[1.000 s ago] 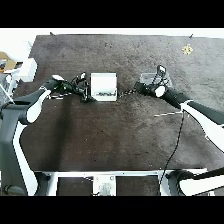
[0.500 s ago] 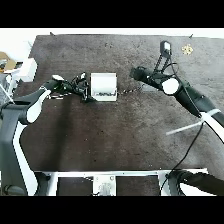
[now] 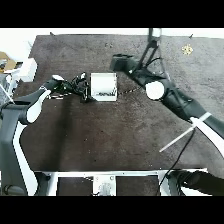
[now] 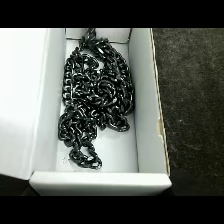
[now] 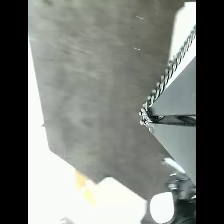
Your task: Fold the box and place the chain.
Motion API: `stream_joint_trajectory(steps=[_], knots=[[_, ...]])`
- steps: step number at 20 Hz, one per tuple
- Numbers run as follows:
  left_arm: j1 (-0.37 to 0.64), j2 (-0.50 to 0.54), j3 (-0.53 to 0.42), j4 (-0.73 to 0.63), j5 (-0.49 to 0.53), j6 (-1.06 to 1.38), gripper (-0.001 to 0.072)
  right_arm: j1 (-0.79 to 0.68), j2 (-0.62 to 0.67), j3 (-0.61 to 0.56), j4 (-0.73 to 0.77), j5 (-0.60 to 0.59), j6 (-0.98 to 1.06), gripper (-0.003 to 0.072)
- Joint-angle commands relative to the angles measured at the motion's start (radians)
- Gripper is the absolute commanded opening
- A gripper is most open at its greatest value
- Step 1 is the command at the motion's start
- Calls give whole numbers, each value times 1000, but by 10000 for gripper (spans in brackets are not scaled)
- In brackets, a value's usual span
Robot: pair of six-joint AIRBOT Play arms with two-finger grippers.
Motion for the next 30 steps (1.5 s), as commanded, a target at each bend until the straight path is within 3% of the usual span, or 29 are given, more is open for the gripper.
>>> stream_joint_trajectory(steps=[1,7,8,9,10,13,15,16,17,22,30], knots=[[0,0,0,0,0,0,453,45,-108,8,10,36,13,2],[0,0,0,0,0,0,453,44,-225,8,12,126,11,3],[0,0,0,0,0,0,453,36,-228,8,0,138,11,51],[0,0,0,0,0,0,453,26,-228,8,-11,146,11,308],[0,0,0,0,0,0,453,11,-225,8,-40,156,11,392],[0,0,0,0,0,0,454,-89,-211,8,-50,261,13,392],[0,0,0,0,0,0,454,-198,-205,8,-52,396,46,390],[0,0,0,0,0,0,453,-247,-206,6,-55,444,46,297],[0,0,0,0,0,0,453,-298,-206,-5,-55,453,49,255],[0,0,0,0,0,0,453,-434,-286,-10,-42,399,143,256],[0,0,0,0,0,0,453,-401,-426,68,45,286,144,255]])
